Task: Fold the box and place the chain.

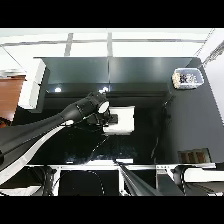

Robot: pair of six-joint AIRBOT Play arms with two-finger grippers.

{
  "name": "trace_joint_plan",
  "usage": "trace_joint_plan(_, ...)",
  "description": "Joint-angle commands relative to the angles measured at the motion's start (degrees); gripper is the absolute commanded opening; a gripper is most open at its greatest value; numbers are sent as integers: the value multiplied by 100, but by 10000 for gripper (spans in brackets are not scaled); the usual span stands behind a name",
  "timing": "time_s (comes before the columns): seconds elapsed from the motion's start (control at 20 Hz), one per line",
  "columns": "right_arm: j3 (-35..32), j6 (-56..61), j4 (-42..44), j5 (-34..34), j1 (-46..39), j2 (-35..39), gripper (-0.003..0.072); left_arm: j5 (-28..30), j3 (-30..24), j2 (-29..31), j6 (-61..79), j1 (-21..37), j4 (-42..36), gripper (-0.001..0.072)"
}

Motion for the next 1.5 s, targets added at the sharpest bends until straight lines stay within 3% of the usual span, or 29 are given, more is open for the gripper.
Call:
trace_joint_plan(0.0,-44,-284,1051,249,-328,730,3,35,7,0,0,2,2,27)
trace_joint_plan(0.1,-505,-308,1399,249,-352,1239,3,39,7,0,0,2,0,27)
trace_joint_plan(0.35,-2826,-846,1945,310,197,2645,3,44,7,0,2,2,-22,27)
trace_joint_plan(0.55,-4787,-1058,1923,459,1449,3676,4,59,7,-2,2,2,-20,27)
trace_joint_plan(0.7,-5622,-1058,1943,1071,2203,3989,4,61,7,-2,2,2,-20,27)
trace_joint_plan(1.0,-6017,-1058,2623,979,3134,4015,4,74,7,-2,4,2,-15,27)
trace_joint_plan(1.45,-6015,-1141,3287,533,3261,4017,4,105,7,-2,2,2,-17,27)
